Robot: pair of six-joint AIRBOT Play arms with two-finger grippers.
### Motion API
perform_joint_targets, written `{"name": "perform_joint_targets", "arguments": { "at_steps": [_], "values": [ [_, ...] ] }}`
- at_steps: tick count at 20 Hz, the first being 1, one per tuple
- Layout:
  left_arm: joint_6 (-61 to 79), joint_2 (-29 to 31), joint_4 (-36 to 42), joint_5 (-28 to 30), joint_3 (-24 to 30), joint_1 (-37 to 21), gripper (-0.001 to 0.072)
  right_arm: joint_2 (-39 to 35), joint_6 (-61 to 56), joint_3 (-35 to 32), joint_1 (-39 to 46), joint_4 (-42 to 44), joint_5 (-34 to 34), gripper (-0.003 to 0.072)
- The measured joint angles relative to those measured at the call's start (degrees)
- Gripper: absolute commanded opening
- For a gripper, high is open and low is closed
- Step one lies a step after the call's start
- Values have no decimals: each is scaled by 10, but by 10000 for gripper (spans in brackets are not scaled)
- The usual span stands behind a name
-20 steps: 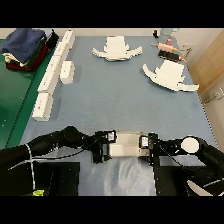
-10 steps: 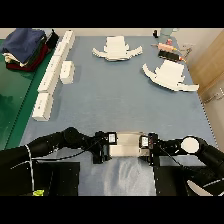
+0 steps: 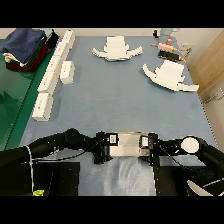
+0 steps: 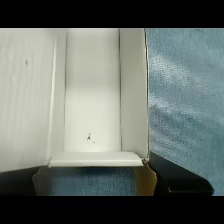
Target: Fold the box.
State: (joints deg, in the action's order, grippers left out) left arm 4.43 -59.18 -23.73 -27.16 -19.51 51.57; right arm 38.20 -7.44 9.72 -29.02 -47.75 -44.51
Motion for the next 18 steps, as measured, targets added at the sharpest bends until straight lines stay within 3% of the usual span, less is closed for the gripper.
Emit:
{"name": "perform_joint_targets", "arguments": {
  "at_steps": [18],
  "values": [
    [1,0,4,7,0,2,466,0,0,0,0,0,0,508]
  ]
}}
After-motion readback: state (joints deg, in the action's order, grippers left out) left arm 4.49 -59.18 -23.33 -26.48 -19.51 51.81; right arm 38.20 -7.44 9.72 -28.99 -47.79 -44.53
